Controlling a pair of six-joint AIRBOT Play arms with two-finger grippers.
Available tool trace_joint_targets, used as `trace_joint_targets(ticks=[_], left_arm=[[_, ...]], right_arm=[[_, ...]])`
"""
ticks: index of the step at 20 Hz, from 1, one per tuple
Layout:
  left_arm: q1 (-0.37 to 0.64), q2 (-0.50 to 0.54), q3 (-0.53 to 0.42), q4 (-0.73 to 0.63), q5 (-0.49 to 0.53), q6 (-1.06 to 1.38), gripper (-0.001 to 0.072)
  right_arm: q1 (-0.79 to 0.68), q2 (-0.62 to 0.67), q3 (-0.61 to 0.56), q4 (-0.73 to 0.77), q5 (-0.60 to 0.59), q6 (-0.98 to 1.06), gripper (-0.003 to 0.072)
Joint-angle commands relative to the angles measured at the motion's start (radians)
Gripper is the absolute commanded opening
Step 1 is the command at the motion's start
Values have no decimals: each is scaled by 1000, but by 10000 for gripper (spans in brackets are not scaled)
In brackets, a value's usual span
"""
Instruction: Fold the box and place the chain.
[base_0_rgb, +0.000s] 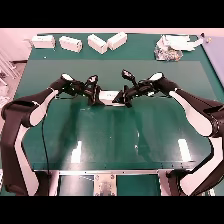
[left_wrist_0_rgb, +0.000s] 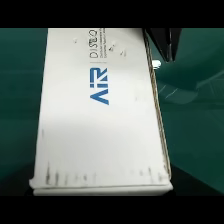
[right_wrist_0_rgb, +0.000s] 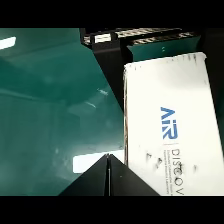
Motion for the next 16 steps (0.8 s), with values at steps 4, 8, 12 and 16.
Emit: trace_joint_targets(ticks=[4,8,12,16], left_arm=[[1,1,1,0,0,0,347],[1,1,1,0,0,0,347],[1,1,1,0,-2,0,346],[1,1,1,0,-2,0,346]], right_arm=[[2,167,25,146,91,-7,12],[-9,328,21,134,57,124,10],[-45,514,-135,58,-71,264,9],[-100,696,-383,51,-203,268,10]])
